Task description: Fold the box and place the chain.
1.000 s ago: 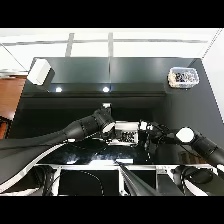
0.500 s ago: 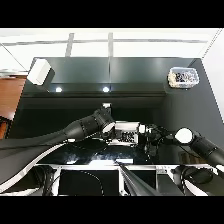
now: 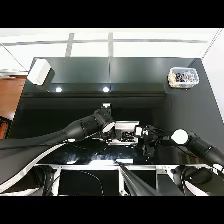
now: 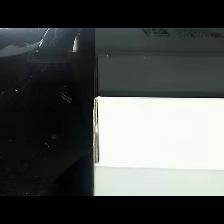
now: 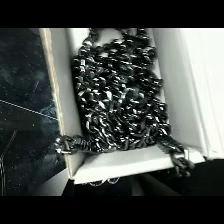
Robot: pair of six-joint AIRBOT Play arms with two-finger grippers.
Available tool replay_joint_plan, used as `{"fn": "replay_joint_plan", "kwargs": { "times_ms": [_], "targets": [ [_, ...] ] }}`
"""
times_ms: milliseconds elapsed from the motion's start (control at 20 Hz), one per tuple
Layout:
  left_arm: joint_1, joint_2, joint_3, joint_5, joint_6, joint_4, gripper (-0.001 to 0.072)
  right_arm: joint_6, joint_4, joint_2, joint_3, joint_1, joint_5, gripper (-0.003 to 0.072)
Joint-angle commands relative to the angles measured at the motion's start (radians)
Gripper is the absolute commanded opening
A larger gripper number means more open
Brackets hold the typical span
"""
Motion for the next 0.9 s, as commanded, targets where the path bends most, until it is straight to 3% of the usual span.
{"fn": "replay_joint_plan", "kwargs": {
  "times_ms": [0,100,150,700,750,850],
  "targets": [
    [0.001,0.000,0.000,0.000,0.003,0.000,0.0033,0.027,-0.060,-0.002,0.000,0.011,-0.010,0.0367],
    [0.001,0.000,0.000,0.000,0.003,0.000,0.0033,0.038,-0.068,-0.002,0.000,0.010,-0.007,0.0354],
    [0.001,0.000,0.000,0.000,0.003,0.000,0.0034,0.038,-0.068,-0.002,0.000,0.010,-0.004,0.0304],
    [0.001,0.000,0.000,-0.001,0.003,0.000,0.0033,0.109,-0.127,-0.002,0.002,0.010,0.008,0.0297],
    [0.001,0.000,0.000,-0.001,0.003,0.000,0.0033,0.109,-0.128,-0.002,0.005,0.010,0.020,0.0136],
    [0.001,0.000,0.000,-0.001,0.003,0.000,0.0033,0.109,-0.127,-0.001,0.008,0.010,0.032,0.0127]
  ]
}}
